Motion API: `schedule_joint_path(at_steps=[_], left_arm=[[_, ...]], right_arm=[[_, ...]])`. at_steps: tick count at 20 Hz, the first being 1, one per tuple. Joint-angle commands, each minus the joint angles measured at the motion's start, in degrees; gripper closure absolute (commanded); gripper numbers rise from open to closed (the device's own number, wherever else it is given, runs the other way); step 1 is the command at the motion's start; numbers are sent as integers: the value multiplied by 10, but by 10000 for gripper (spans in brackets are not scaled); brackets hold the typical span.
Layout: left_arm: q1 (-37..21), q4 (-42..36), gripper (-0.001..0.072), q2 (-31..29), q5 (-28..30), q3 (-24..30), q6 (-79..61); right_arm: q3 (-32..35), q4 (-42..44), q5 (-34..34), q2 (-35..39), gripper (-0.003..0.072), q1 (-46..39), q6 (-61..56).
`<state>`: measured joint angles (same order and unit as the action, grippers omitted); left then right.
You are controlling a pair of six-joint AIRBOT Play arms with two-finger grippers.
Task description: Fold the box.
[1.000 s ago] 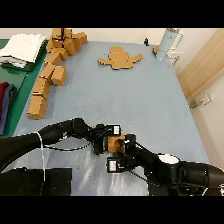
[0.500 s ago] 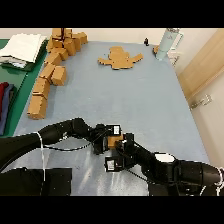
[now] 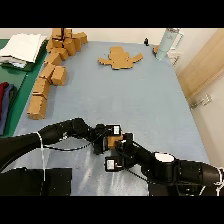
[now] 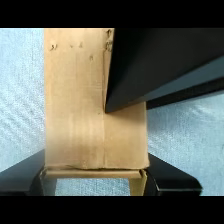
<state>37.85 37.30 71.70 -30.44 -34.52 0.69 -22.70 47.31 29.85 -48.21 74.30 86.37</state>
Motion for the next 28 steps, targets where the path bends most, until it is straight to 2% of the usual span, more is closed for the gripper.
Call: schedule_joint_path(at_steps=[1, 4, 5, 7, 8, 9, 10, 18, 19, 21, 22, 23, 28], left_arm=[[0, 0, 197, 0, 0, 0, 0], [0, 0, 196, 0, 0, 0, 0], [0, 0, 197, 0, 0, 0, 0], [0, 0, 197, 0, 0, 0, 0], [0, 0, 196, 0, 0, 0, 0], [0, 0, 197, 0, 0, 0, 0], [0, 0, 197, 0, 0, 0, 0], [0, 0, 197, 0, 0, 0, 0], [0, 0, 197, 0, 0, 0, 0], [0, 0, 196, 0, 0, 0, 0], [0, 0, 196, 0, 0, 0, 0], [0, 0, 196, 0, 0, 0, 0], [0, 0, 197, 0, 0, 0, 0]], right_arm=[[-7, -1, 0, 1, 425, 0, 0], [-16, 0, 3, 1, 431, 0, 0], [-16, 0, 5, 1, 536, 0, 0], [-16, 1, 8, 1, 538, 0, 0], [-16, 2, 8, 1, 431, 0, 0], [-16, 7, 8, 1, 254, 0, 0], [-16, 14, 9, 0, 199, 0, 0], [-15, 16, 26, -2, 205, 0, 0], [-15, 16, 31, -5, 226, -1, 0], [-15, 15, 38, -15, 333, -1, 0], [-15, 15, 37, -18, 338, -1, 0], [-15, 15, 36, -17, 395, 0, 0], [-16, 15, 37, -6, 409, 0, 0]])
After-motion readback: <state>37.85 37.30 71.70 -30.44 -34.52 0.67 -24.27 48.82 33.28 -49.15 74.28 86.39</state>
